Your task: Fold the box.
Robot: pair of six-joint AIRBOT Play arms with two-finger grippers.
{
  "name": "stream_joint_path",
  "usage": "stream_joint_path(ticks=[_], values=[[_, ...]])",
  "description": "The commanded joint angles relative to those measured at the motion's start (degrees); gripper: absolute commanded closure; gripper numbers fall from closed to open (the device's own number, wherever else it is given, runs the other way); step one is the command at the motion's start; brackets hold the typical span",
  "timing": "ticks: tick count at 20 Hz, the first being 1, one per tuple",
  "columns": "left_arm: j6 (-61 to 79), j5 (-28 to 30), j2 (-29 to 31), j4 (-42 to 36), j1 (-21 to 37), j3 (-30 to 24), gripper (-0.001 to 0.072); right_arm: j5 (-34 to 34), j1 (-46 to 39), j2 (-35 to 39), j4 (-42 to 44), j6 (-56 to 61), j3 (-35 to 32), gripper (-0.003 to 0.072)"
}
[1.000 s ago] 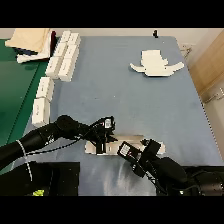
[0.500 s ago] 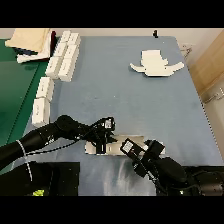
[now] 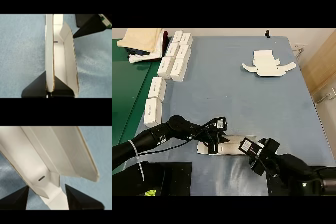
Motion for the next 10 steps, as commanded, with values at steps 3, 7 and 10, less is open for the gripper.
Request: stream_joint_path(ticks=[3,7,10], values=[[0.0,-0.09,-0.02,0.02,-0.02,0.02,0.0692,-7.82,-11.8,9.27,10.23,-21.59,-3.02,-0.0034],[0.0,-0.09,-0.02,0.02,-0.02,0.02,0.0692,-14.14,-24.59,9.6,25.0,-43.71,-3.91,-0.0034],[0.0,-0.09,-0.02,0.02,-0.02,0.02,0.0691,-17.92,-33.22,9.11,37.79,-61.11,-4.96,-0.0034]])
